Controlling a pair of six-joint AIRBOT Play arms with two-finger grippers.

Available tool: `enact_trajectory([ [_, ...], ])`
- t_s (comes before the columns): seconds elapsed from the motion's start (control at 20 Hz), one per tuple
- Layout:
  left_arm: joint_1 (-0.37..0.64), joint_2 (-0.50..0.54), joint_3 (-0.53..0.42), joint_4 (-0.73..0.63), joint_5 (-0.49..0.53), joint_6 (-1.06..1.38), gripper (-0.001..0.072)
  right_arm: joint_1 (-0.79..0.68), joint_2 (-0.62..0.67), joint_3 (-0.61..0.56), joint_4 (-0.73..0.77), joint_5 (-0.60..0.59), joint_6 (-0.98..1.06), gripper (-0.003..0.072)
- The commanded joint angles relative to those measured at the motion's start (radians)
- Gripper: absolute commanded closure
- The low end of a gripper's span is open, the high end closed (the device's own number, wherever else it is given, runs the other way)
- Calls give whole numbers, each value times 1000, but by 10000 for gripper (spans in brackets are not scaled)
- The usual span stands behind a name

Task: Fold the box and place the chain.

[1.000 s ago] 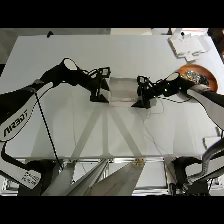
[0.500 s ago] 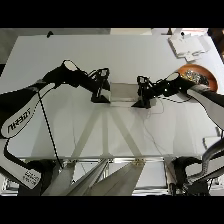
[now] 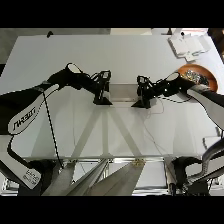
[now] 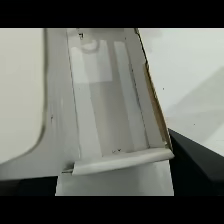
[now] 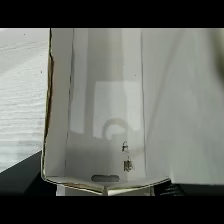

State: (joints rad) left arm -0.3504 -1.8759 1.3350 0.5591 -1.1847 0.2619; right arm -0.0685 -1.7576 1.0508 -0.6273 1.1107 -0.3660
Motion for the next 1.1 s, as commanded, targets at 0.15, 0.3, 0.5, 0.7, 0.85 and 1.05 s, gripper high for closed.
enact_trajectory([
  [0.15, -6, -39, -1, 2, 67, 3, 20, 1, 1, 1, -2, 0, -2, 186],
  [0.3, -7, -39, -1, -2, 71, 4, 99, 1, 1, 1, -2, 0, -2, 186],
  [0.5, -7, -40, -1, -2, 31, 3, 511, 1, 1, 1, -2, 0, -2, 186],
  [0.7, -7, -40, -1, -2, -8, 1, 500, 1, 1, 1, -2, 0, -2, 186],
  [0.85, -6, -40, -1, -2, -9, 0, 500, 1, 1, 1, -2, 0, -2, 186],
  [1.05, -7, -40, -1, -2, -8, 1, 500, 1, 1, 1, -2, 0, -2, 186],
])
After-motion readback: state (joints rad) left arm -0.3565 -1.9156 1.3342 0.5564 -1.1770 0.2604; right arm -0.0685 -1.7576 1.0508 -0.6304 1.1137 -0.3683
